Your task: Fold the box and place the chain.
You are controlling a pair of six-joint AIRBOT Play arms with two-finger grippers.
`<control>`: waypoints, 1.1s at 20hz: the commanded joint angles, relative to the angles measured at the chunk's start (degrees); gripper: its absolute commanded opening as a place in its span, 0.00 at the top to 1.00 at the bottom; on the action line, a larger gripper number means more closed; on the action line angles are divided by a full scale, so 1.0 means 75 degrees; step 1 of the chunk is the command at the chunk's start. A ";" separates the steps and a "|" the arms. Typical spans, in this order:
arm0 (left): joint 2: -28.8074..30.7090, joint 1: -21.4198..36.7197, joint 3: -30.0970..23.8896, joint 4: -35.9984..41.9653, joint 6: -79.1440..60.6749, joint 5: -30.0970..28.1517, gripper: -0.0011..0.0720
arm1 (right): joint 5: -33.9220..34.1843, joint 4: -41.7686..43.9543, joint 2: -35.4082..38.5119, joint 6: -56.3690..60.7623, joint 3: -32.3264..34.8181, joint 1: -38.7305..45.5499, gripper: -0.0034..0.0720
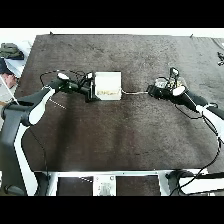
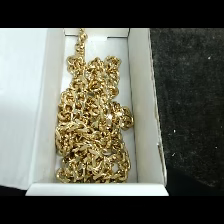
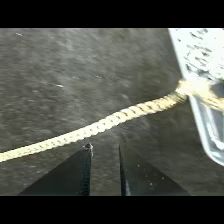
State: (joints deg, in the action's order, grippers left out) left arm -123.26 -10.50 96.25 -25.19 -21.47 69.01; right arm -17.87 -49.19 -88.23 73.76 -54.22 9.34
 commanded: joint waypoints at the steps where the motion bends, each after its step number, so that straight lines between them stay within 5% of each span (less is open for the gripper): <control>1: 0.0000 0.0003 0.0000 -0.0003 0.0000 -0.0003 0.57 | 0.0755 -0.0099 0.0029 0.0122 0.0309 0.0006 0.64; 6: 0.0000 0.0003 0.0000 -0.0003 0.0000 0.0000 0.57 | 0.1515 -0.0067 -0.0265 0.0323 0.0309 0.0058 0.64; 20: 0.0000 0.0003 0.0000 -0.0003 0.0000 0.0000 0.57 | 0.1842 0.0093 -0.1020 0.0810 -0.0560 -0.0294 0.64; 22: 0.0000 0.0003 0.0000 -0.0003 0.0000 0.0000 0.57 | 0.1807 0.0219 -0.1084 0.0976 -0.0565 -0.0280 0.75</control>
State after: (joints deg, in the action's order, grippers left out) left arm -123.26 -10.48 96.25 -25.21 -21.47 69.01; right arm -4.73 -48.38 -95.53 79.85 -57.82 7.88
